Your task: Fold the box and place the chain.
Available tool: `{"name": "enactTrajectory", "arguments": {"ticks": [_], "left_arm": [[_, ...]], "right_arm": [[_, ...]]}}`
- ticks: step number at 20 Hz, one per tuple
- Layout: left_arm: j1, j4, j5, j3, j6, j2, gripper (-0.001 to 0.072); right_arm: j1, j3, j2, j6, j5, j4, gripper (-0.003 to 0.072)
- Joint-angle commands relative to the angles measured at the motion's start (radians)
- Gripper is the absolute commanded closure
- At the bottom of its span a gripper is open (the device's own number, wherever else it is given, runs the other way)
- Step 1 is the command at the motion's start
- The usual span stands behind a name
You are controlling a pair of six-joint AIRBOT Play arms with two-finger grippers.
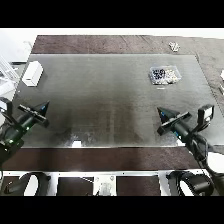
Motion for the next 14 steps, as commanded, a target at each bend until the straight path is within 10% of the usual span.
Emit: {"name": "enactTrajectory", "arguments": {"ticks": [1, 14], "left_arm": [[0.000, -0.011, 0.052, -0.064, 0.018, 0.021, 0.0689], [0.000, -0.017, 0.082, -0.064, 0.011, 0.021, 0.0688]], "right_arm": [[-0.001, -0.104, 0.099, 0.001, -0.005, -0.001, 0.0683], [-0.001, -0.121, 0.099, 0.000, -0.005, -0.002, 0.0683]]}}
